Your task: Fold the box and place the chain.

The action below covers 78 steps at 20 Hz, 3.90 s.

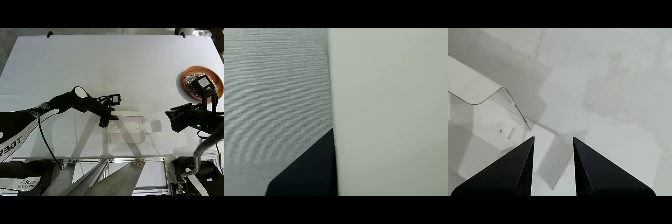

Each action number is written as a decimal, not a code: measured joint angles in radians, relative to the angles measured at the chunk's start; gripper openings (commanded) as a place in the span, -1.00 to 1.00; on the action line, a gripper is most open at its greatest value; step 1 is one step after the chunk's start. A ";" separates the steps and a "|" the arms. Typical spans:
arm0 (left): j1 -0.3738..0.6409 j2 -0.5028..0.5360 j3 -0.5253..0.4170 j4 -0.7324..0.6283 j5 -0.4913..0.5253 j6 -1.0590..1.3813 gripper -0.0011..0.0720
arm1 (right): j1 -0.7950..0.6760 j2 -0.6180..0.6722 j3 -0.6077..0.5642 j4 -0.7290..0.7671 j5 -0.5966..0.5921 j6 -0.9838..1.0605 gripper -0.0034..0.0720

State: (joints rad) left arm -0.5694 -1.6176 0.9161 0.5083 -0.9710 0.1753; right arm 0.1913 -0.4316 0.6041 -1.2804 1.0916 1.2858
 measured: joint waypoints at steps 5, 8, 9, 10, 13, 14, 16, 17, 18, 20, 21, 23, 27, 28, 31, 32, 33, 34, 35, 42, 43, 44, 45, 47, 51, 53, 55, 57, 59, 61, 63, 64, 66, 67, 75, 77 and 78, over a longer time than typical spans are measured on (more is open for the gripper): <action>-0.013 -0.001 -0.001 0.008 -0.020 -0.001 -0.96 | 0.000 0.000 0.000 -0.002 -0.006 0.000 -0.20; -0.017 0.000 -0.001 0.002 -0.018 -0.002 -0.96 | 0.000 0.000 0.000 -0.004 -0.008 0.000 -0.20; -0.018 0.000 -0.001 0.002 -0.013 -0.001 -0.96 | 0.000 0.000 0.000 -0.005 -0.008 0.000 -0.21; -0.019 0.000 -0.001 0.002 -0.004 -0.002 -0.96 | 0.000 0.000 0.000 -0.005 -0.008 0.000 -0.21; -0.020 0.000 -0.001 -0.002 0.037 -0.002 -0.96 | 0.000 0.000 0.000 -0.006 -0.008 0.000 -0.25; -0.020 0.000 -0.001 -0.005 0.053 -0.002 -0.96 | 0.000 0.000 0.000 -0.006 -0.008 0.000 -0.25; -0.020 0.000 -0.001 -0.010 0.081 -0.002 -0.97 | 0.000 0.000 0.000 -0.006 -0.008 0.000 -0.25; -0.020 0.000 -0.001 -0.010 0.091 -0.002 -0.97 | 0.000 0.000 0.000 -0.006 -0.008 0.000 -0.25; -0.021 0.001 -0.001 -0.010 0.100 -0.001 -0.97 | 0.000 0.000 0.000 -0.006 -0.009 0.000 -0.25; -0.023 0.001 -0.001 -0.010 0.119 -0.001 -0.96 | 0.000 0.000 0.000 -0.007 -0.009 0.000 -0.25; -0.024 0.001 -0.001 -0.009 0.128 0.000 -0.96 | 0.000 0.000 0.000 -0.007 -0.009 0.000 -0.25; -0.024 0.001 0.000 -0.007 0.137 0.000 -0.96 | 0.000 0.000 0.000 -0.007 -0.012 0.000 -0.25; -0.024 0.001 0.000 -0.004 0.142 0.000 -0.96 | 0.000 0.000 0.000 -0.007 -0.014 -0.001 -0.25; -0.024 0.001 0.000 -0.003 0.140 0.000 -0.96 | 0.000 0.000 0.000 -0.007 -0.014 -0.002 -0.25; -0.024 0.001 0.000 0.000 0.124 0.000 -0.96 | 0.000 0.000 0.000 -0.007 -0.015 -0.003 -0.25; -0.024 0.001 0.000 0.004 0.117 0.000 -0.96 | 0.000 0.000 0.000 -0.007 -0.016 -0.003 -0.25; -0.024 0.001 0.000 0.010 0.110 0.000 -0.96 | 0.000 0.000 0.000 -0.007 -0.016 -0.003 -0.25; -0.024 0.003 0.000 0.019 0.103 0.000 -0.96 | 0.000 0.000 0.000 -0.007 -0.016 -0.003 -0.25; -0.024 0.008 0.000 0.035 0.095 0.000 -0.96 | 0.000 0.000 0.000 -0.007 -0.016 -0.003 -0.25; -0.024 0.052 0.000 0.161 0.088 -0.040 -0.96 | 0.000 0.000 0.000 -0.007 -0.029 -0.004 -0.25; -0.024 0.055 0.000 0.169 0.091 -0.042 -0.96 | 0.000 0.000 0.000 -0.007 -0.032 -0.004 -0.25; -0.024 0.056 0.000 0.173 0.096 -0.044 -0.96 | 0.000 0.000 0.000 -0.007 -0.032 -0.004 -0.25; -0.024 0.058 0.000 0.177 0.103 -0.045 -0.96 | 0.000 0.000 0.000 -0.007 -0.034 -0.004 -0.25; -0.024 0.059 0.000 0.183 0.113 -0.046 -0.95 | 0.000 0.000 0.000 -0.007 -0.035 -0.004 -0.25; -0.024 0.060 0.000 0.188 0.126 -0.048 -0.95 | 0.000 0.000 0.000 -0.007 -0.037 -0.004 -0.25; -0.024 0.060 0.000 0.189 0.129 -0.048 -0.96 | 0.000 0.000 0.000 -0.007 -0.039 -0.004 -0.25; -0.024 0.060 0.000 0.189 0.135 -0.048 -0.96 | 0.000 0.000 0.000 -0.007 -0.039 -0.006 -0.25; -0.024 0.052 0.000 0.177 0.137 -0.048 -0.96 | 0.000 0.000 0.000 -0.007 -0.039 -0.008 -0.25; -0.023 0.042 0.000 0.160 0.143 -0.048 -0.96 | 0.000 0.000 0.000 -0.007 -0.039 -0.010 -0.25; -0.023 0.034 0.001 0.146 0.144 -0.049 -0.96 | 0.000 0.000 0.000 -0.007 -0.039 -0.010 -0.25; -0.023 0.030 0.001 0.139 0.145 -0.050 -0.96 | 0.000 0.000 0.000 -0.007 -0.039 -0.011 -0.25; -0.023 0.029 0.001 0.138 0.145 -0.051 -0.96 | 0.000 0.000 0.000 -0.007 -0.038 -0.011 -0.25; -0.023 0.027 0.001 0.135 0.146 -0.051 -0.96 | 0.000 0.000 0.000 -0.007 -0.038 -0.011 -0.25; -0.023 0.026 0.001 0.134 0.146 -0.051 -0.96 | 0.000 0.000 0.000 -0.007 -0.038 -0.011 -0.25; -0.023 0.026 0.001 0.132 0.146 -0.068 -0.94 | 0.000 0.000 0.000 -0.007 -0.038 -0.011 -0.25; -0.023 0.026 0.001 0.132 0.146 -0.071 -0.94 | 0.000 0.000 0.000 -0.007 -0.038 -0.011 -0.25; -0.023 0.026 0.001 0.132 0.146 -0.071 -0.94 | 0.000 0.000 0.000 -0.007 -0.038 -0.011 -0.25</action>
State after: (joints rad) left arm -0.5926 -1.5921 0.9173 0.6407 -0.8253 0.1043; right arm 0.1917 -0.4316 0.6041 -1.2877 1.0538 1.2747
